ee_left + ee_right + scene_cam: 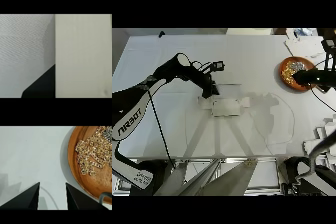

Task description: Fold the box and place the chain.

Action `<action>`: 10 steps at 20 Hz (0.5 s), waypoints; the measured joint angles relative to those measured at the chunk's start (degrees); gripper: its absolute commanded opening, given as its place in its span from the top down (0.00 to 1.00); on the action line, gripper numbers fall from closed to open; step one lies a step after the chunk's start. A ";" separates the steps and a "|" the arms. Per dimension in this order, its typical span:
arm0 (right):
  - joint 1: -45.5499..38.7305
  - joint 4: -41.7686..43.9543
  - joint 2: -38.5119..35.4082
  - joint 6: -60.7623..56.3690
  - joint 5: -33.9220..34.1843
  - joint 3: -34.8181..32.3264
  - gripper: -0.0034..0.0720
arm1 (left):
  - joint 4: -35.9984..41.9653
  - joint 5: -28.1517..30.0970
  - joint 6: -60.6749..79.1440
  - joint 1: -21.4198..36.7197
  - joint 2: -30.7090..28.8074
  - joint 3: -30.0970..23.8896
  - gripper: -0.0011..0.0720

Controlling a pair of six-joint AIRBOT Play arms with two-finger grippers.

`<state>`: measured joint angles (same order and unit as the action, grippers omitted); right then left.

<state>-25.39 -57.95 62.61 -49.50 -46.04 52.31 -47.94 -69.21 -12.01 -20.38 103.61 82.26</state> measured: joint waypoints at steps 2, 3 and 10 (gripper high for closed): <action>0.00 0.00 0.00 -0.02 -0.09 0.00 0.49 | -0.02 0.90 0.76 -0.02 0.31 -0.04 0.98; 0.00 -0.04 0.00 -0.09 -0.11 0.00 0.49 | -0.02 1.42 1.03 -0.02 0.39 -0.04 0.98; 0.00 0.04 0.00 -0.17 -0.68 0.00 0.49 | 3.39 3.43 4.96 -0.04 0.59 -0.04 0.98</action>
